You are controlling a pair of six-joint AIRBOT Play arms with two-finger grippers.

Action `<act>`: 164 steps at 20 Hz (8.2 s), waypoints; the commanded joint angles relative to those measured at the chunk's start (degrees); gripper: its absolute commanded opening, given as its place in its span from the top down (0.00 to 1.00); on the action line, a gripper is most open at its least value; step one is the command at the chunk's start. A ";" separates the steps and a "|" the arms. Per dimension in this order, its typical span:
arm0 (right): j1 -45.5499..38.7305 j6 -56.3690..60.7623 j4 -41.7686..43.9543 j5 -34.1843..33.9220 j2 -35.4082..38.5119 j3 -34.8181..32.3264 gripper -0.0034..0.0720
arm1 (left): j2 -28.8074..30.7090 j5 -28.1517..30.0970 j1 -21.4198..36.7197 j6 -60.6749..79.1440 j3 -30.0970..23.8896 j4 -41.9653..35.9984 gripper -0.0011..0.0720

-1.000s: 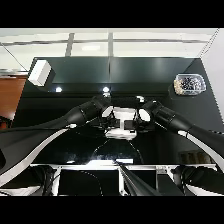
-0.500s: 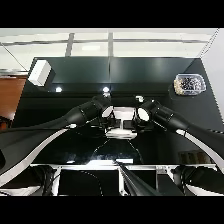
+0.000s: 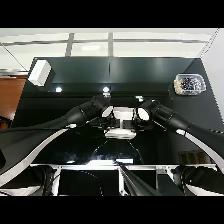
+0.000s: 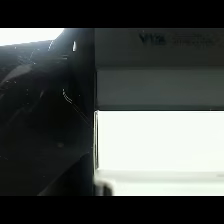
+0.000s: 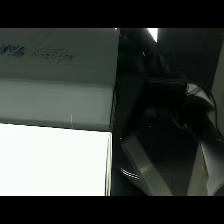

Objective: Fold the box and place the chain.

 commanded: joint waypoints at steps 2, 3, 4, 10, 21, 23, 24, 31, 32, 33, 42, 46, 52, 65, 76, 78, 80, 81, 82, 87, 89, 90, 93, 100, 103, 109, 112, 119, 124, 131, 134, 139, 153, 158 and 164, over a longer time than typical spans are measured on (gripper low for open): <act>0.07 0.48 0.00 -0.22 -0.04 0.02 0.94 | -0.02 0.15 0.02 0.15 0.00 0.07 0.95; 0.07 0.46 0.00 -0.20 -0.04 0.02 0.94 | -0.02 0.13 0.02 0.15 0.00 0.07 0.95; 0.07 0.46 0.04 -0.20 -0.04 0.02 0.94 | -0.02 0.13 0.02 0.15 0.00 0.04 0.95; 0.02 -1.62 -0.09 0.31 1.22 0.46 0.46 | -0.02 0.11 0.02 0.15 0.00 0.07 0.95; -2.23 -5.90 -19.56 9.99 22.58 0.46 0.46 | -0.02 -0.02 0.02 0.17 0.00 0.09 0.95; -3.65 -5.86 -31.65 12.70 24.81 0.44 0.46 | -0.02 -0.02 0.02 0.15 0.00 0.07 0.95; -5.31 -5.88 -38.07 14.21 24.79 0.35 0.46 | -0.02 -0.02 0.02 0.17 0.00 0.09 0.95; -39.78 5.49 -41.81 -15.02 19.98 -1.22 0.46 | -0.02 0.00 0.02 0.15 0.00 0.09 0.95; -44.72 6.51 -36.61 -17.90 17.57 -0.04 0.46 | -0.02 0.04 0.02 0.15 0.00 0.09 0.95; -49.22 5.51 -29.94 -19.32 14.12 2.14 0.46 | -0.02 0.07 0.02 0.15 0.00 0.07 0.95; -56.61 -38.62 1.66 -7.15 -19.37 34.58 0.03 | -0.02 -0.07 0.02 0.17 0.00 0.07 0.95; -56.63 -38.64 0.68 -7.65 -26.08 39.12 0.07 | -0.02 -0.48 0.02 0.17 0.00 0.04 0.95; -56.59 -38.64 -0.35 -8.66 -28.96 39.19 0.42 | -0.02 -0.48 0.00 0.15 0.00 0.02 0.95; -56.59 -40.92 -0.04 3.43 -10.16 42.91 0.94 | -0.02 -0.46 0.00 0.17 0.00 0.04 0.95; -52.28 -56.72 24.33 21.42 16.50 35.69 0.94 | -0.02 -0.46 0.00 0.15 0.00 -0.31 0.95; -48.54 -57.72 29.68 23.63 21.00 27.43 0.94 | -0.02 -0.46 0.00 0.15 0.00 -0.33 0.95; -44.26 -57.96 33.14 25.20 23.56 20.31 0.94 | -0.02 -0.46 0.00 0.15 0.00 -0.39 0.95; -41.29 -57.94 34.21 25.22 24.28 17.00 0.94 | -0.02 -0.46 0.00 0.15 0.00 -0.39 0.95; -38.32 -57.92 34.73 25.20 24.30 14.51 0.94 | -0.02 -0.46 0.00 0.15 0.00 -0.39 0.95; -24.55 -54.51 35.56 16.31 24.22 4.90 0.94 | -0.02 -0.39 0.00 0.15 0.00 -0.39 0.95; -20.87 -53.55 35.60 10.91 24.20 2.19 0.94 | -0.02 -0.42 0.00 0.15 0.00 -0.39 0.95; -19.47 -52.76 36.20 7.56 24.15 0.74 0.94 | -0.02 -0.42 0.00 0.15 0.00 -0.39 0.95; -16.55 -51.58 37.38 0.76 23.26 -2.23 0.94 | -0.02 -0.42 0.00 0.15 0.00 -0.39 0.95; -15.89 -51.41 36.85 -0.87 20.33 -5.31 0.94 | -0.02 -0.42 0.00 0.15 0.00 -0.39 0.95; -15.98 -49.94 33.48 -1.16 20.33 -5.57 0.61 | -0.02 -0.42 0.00 0.15 0.00 -0.39 0.95; -24.15 -50.62 30.53 6.32 21.20 -3.89 0.61 | -0.02 -0.35 0.00 0.15 0.00 -0.39 0.95; -30.86 -50.82 24.63 7.08 24.48 -3.17 0.62 | -0.02 -0.52 0.00 0.17 0.00 -0.39 0.95; -37.03 -53.24 23.08 7.41 26.84 -3.19 0.62 | 0.11 -0.26 0.15 -6.95 0.09 -0.42 0.95; -37.03 -53.24 22.01 7.37 26.84 -3.21 0.61 | 2.40 -0.46 0.00 -5.22 0.13 -1.70 0.04; -37.03 -53.16 22.03 7.50 26.84 -3.19 0.61 | 17.90 -6.86 1.90 16.83 -2.67 4.15 0.04; -37.03 -52.30 22.03 8.09 26.84 -3.19 0.62 | 25.16 -6.49 12.79 21.20 -12.63 2.89 0.04; -37.03 -50.27 22.03 9.49 26.84 -3.19 0.61 | 32.79 12.68 38.32 60.92 -34.27 -41.57 0.04; -37.03 -49.96 21.99 9.38 26.84 -3.21 0.61 | 16.09 12.59 28.65 152.32 -32.83 -51.65 0.01; -37.00 -49.94 22.01 9.44 26.84 -3.21 0.61 | 11.89 14.12 27.74 150.83 -29.90 -56.65 0.01; -37.03 -49.96 21.97 9.29 26.84 -3.21 0.61 | 10.91 13.99 26.25 150.77 -29.29 -57.13 0.01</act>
